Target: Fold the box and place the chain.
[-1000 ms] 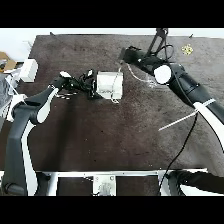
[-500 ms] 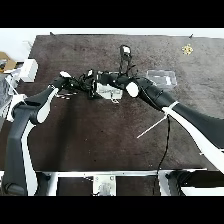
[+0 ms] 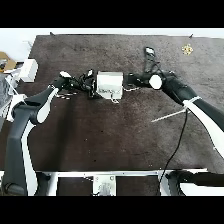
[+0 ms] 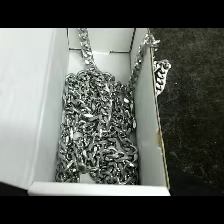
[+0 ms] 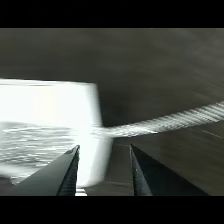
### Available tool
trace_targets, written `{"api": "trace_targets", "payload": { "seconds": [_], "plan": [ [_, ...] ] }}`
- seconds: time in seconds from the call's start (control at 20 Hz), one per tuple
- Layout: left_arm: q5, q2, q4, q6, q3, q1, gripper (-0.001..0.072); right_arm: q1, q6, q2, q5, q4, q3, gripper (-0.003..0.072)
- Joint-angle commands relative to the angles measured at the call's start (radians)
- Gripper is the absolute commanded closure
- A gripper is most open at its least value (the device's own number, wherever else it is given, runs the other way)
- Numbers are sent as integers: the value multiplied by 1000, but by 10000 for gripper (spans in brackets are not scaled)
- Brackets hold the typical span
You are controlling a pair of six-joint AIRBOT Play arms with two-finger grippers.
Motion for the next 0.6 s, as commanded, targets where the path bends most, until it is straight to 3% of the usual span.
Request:
{"api": "trace_targets", "payload": {
  "seconds": [0.0, 0.25, 0.45, 0.5, 0.55],
  "plan": [
    [0, 0, 0, 0, 0, 0, 485, -159, 91, -11, -143, 34, -142, 313],
    [1, 0, 0, 0, 0, 0, 485, -216, -10, -158, -312, 303, -129, 312],
    [1, 0, 0, 0, 0, 0, 485, -207, -11, -267, -330, 330, -18, 314],
    [1, 0, 0, 0, 0, 0, 485, -207, -11, -290, -329, 339, 9, 414],
    [1, 0, 0, 0, 0, 0, 485, -205, -11, -307, -330, 343, 31, 433]
  ]
}}
